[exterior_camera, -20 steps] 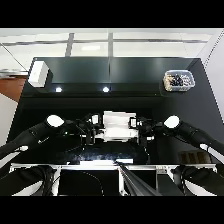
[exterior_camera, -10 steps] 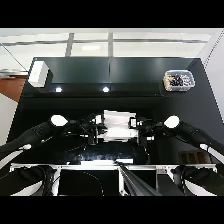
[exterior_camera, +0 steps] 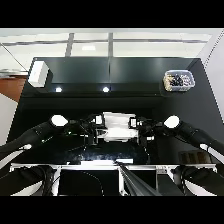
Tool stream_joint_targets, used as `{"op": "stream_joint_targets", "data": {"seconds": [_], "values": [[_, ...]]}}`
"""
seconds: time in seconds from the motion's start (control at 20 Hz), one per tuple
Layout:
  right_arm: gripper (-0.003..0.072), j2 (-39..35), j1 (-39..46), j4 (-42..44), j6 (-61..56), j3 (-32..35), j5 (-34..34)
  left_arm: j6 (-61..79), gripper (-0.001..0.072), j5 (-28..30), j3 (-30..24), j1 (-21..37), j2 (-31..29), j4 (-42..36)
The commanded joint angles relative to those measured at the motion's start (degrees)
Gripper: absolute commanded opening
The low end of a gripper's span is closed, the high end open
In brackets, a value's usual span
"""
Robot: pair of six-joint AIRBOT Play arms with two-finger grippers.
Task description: Fold the box and place the chain.
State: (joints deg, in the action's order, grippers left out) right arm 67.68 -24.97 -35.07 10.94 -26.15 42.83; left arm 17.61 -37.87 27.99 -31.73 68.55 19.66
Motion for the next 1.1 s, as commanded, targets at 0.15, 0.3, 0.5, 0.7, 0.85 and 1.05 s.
{"op": "stream_joint_targets", "data": {"seconds": [0.15, 0.3, 0.5, 0.7, 0.85, 1.05], "values": [[0.0535, 0.04, -0.02, 0.02, -0.02, 0.02, 0.02, -0.20, 0.0033, -0.31, 0.07, 0.35, -0.94, 2.43], [0.0535, 0.04, -0.02, 0.02, -0.02, 0.02, 0.02, -10.80, 0.0032, -0.28, 0.07, 3.43, -6.78, 8.26], [0.0535, 0.04, -0.02, 0.02, -0.02, 0.02, 0.02, -43.93, 0.0032, -4.37, 0.07, 13.68, -17.84, 21.73], [0.0536, 0.04, -0.02, 0.02, -0.02, 0.02, 0.02, -56.85, 0.0033, -16.52, 0.07, 29.14, -24.35, 23.91], [0.0535, 0.04, -0.02, 0.04, -0.02, 0.02, 0.02, -71.80, 0.0032, -21.11, -1.20, 37.90, -23.91, 23.87], [0.0535, 0.04, -0.02, 0.02, -0.02, 0.02, 0.02, -86.62, 0.0036, -19.04, -6.51, 42.14, -21.31, 22.95]]}}
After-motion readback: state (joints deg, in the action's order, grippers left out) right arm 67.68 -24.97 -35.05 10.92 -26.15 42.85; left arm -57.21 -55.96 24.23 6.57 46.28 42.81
